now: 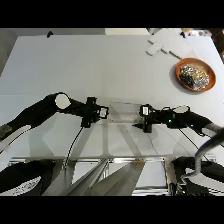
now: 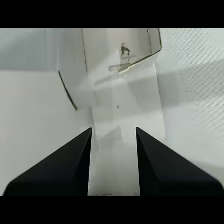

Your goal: Fold the box and place the chain.

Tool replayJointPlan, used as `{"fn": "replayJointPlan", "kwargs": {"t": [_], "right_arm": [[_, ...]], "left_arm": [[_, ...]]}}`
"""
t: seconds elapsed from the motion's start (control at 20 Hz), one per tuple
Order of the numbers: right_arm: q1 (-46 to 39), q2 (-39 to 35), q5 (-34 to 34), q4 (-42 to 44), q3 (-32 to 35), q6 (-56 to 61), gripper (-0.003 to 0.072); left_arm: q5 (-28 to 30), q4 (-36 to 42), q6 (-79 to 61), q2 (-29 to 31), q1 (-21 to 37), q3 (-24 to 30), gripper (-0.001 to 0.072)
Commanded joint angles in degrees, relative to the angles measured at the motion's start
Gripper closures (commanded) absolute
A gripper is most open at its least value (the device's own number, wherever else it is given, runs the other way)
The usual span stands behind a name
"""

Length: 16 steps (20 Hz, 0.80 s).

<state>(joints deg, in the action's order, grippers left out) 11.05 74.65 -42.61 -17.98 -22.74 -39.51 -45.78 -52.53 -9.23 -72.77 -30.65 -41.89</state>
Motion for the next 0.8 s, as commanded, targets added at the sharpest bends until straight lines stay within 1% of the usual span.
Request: {"fn": "replayJointPlan", "kwargs": {"t": [0.0, 0.15, 0.35, 0.45, 0.6, 0.65, 0.7, 0.75], "right_arm": [[0.02, -0.04, -0.02, 0.02, 0.00, 0.00, 0.0390], [0.02, -0.04, -0.02, 0.02, 0.00, 0.02, 0.0390], [0.02, -0.04, -0.02, 0.02, 0.00, 0.00, 0.0390], [0.02, -0.04, -0.02, 0.02, 0.00, 0.02, 0.0390], [0.02, -0.04, -0.02, 0.02, 0.00, 0.00, 0.0390], [0.02, -0.04, -0.02, 0.02, 0.00, 0.02, 0.0390], [0.02, -0.04, -0.02, 0.02, 0.00, 0.00, 0.0390], [0.02, -0.04, -0.02, 0.02, 0.00, 0.02, 0.0390]], "left_arm": [[1.44, 5.66, -10.29, -2.08, 0.04, -0.04, 0.0393], [1.42, 7.32, -10.25, -3.78, 0.02, -0.04, 0.0394], [1.66, 7.39, -8.76, -3.93, 0.04, -0.04, 0.0394], [0.90, 7.30, -3.19, -3.89, 0.42, -0.04, 0.0395], [-2.97, 4.90, 6.43, -3.85, 2.75, -0.04, 0.0395], [-3.10, 4.74, 6.97, -3.85, 3.74, -0.04, 0.0392], [-2.69, 5.14, 6.88, -3.85, 4.42, -0.04, 0.0361], [-1.73, 5.88, 6.78, -3.87, 4.68, -0.04, 0.0356]]}}
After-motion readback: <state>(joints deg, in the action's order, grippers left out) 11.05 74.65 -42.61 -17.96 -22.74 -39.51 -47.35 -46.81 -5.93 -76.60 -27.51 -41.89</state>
